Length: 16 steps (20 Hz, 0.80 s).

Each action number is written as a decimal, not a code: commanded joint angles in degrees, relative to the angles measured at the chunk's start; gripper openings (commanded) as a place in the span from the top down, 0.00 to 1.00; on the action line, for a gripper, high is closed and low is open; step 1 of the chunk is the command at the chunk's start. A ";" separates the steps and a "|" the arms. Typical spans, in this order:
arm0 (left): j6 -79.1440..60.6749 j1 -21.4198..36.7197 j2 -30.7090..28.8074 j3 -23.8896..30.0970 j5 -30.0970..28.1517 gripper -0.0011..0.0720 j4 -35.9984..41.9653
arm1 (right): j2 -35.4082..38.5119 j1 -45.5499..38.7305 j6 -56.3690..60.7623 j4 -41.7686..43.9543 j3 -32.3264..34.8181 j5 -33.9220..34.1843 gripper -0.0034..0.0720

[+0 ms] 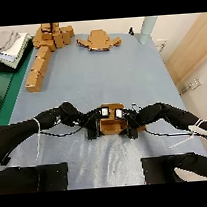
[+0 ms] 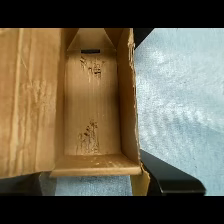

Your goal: Fold the box.

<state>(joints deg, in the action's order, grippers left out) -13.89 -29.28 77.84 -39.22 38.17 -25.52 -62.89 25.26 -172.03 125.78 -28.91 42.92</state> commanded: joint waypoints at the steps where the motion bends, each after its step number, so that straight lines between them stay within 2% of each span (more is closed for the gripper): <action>1: 0.00 0.07 0.02 0.00 -0.28 0.17 0.02 | 0.02 -0.04 -0.09 0.00 0.00 0.04 0.31; 15: 0.00 0.07 0.02 0.00 -0.28 0.17 0.02 | 0.02 -0.04 -0.09 0.02 0.00 1.77 0.31; 16: 0.00 0.07 0.02 0.00 -0.28 0.17 0.02 | 0.04 -0.04 -0.09 -0.02 0.00 2.05 0.17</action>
<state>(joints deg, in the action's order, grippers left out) -13.89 -29.28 77.87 -39.22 37.76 -25.50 -62.89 25.23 -172.13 125.80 -28.93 43.18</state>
